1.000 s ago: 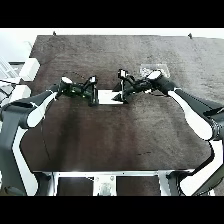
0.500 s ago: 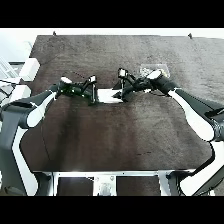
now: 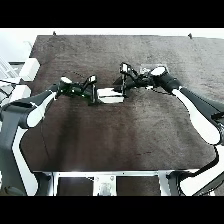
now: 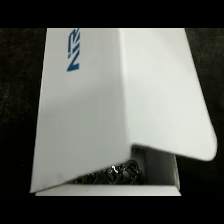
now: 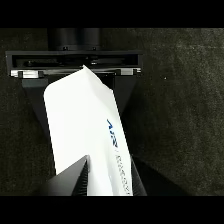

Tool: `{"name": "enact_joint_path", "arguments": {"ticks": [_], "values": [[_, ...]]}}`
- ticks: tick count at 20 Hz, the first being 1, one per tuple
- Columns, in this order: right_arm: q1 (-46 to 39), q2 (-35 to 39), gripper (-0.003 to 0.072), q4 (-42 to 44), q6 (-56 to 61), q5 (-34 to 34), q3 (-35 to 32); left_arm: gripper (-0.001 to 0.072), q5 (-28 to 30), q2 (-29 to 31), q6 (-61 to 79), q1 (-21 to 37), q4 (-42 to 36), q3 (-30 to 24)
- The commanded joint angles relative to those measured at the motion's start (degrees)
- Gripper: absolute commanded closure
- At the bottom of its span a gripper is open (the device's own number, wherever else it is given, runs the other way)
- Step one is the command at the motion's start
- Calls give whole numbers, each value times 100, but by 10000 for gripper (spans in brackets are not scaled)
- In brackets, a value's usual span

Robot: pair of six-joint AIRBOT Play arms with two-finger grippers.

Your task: Fold the box and place the chain.

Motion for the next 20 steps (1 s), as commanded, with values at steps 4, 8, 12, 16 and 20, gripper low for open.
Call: {"name": "enact_joint_path", "arguments": {"ticks": [4,8,12,16,20], "values": [[90,-114,477,9,-227,-15,2,181,0,0,-7,-2,4,-2],[114,-181,477,17,-227,-184,7,181,0,0,-7,-4,4,-2],[111,-181,514,33,-221,105,4,181,0,0,-7,-2,4,-2],[109,-181,567,28,-223,380,-42,181,0,0,-7,-2,7,-2],[109,-184,567,28,-225,337,-179,181,0,0,-7,-2,4,-2]]}}
